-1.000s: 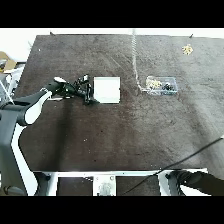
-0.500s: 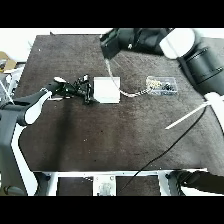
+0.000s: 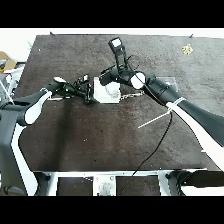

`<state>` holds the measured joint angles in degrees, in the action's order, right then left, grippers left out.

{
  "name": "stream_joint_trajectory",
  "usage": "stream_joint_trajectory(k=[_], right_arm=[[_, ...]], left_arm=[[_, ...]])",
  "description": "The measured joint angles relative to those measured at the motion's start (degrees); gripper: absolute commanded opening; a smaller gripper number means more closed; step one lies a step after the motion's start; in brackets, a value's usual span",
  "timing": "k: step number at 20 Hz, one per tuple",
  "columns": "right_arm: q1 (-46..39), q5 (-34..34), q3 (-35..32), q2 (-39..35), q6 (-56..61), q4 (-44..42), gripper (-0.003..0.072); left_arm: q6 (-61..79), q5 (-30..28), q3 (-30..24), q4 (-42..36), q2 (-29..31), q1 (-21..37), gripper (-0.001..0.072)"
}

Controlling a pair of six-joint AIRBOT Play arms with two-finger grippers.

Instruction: Fold the box and place the chain.

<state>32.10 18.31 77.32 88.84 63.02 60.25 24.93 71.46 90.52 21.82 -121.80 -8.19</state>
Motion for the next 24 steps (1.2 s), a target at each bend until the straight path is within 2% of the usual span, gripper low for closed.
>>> stream_joint_trajectory(k=[1, 5, 6, 7, 8, 10, 12, 15, 19, 24], right_arm=[[-0.3, -0.4, -0.2, 0.3, 0.3, -0.2, 0.0376], [-2.9, 3.2, -1.1, -1.4, 1.7, -0.5, 0.0376], [-3.6, 4.7, -2.3, -2.9, 2.1, -0.5, 0.0331], [-4.3, 5.7, -4.2, -4.8, 2.7, -0.5, 0.0233], [-5.4, 5.9, -7.0, -7.2, 3.7, -0.5, 0.0209], [-8.3, 5.4, -14.4, -12.3, 7.1, -0.2, 0.0210], [-12.6, 3.6, -22.2, -16.9, 11.4, -0.2, 0.0345], [-19.7, 2.1, -30.5, -20.2, 16.9, -0.1, 0.0345], [-25.3, -1.1, -34.9, -19.6, 21.0, -1.2, 0.0343], [-26.4, -4.8, -34.6, -12.7, 22.6, -6.7, 0.0327]], left_arm=[[0.0, 0.0, 0.0, 0.0, 0.0, 0.0, 0.0164], [0.0, 0.0, 0.0, 0.0, 0.0, 0.0, 0.0164], [0.0, 0.0, 0.0, 0.0, 0.0, 0.0, 0.0164], [0.0, 0.0, 0.0, 0.0, 0.0, 0.0, 0.0164], [0.0, 0.0, 0.0, 0.0, 0.0, 0.0, 0.0164], [0.0, 0.0, 0.0, 0.0, 0.0, 0.0, 0.0164], [0.0, 0.0, 0.0, 0.0, 0.0, 0.0, 0.0164], [0.0, 0.0, 0.0, 0.0, 0.0, 0.0, 0.0164], [0.0, 0.0, 0.0, 0.0, 0.0, 0.0, 0.0164], [0.0, 0.0, 0.0, 0.0, 0.0, 0.0, 0.0164]])
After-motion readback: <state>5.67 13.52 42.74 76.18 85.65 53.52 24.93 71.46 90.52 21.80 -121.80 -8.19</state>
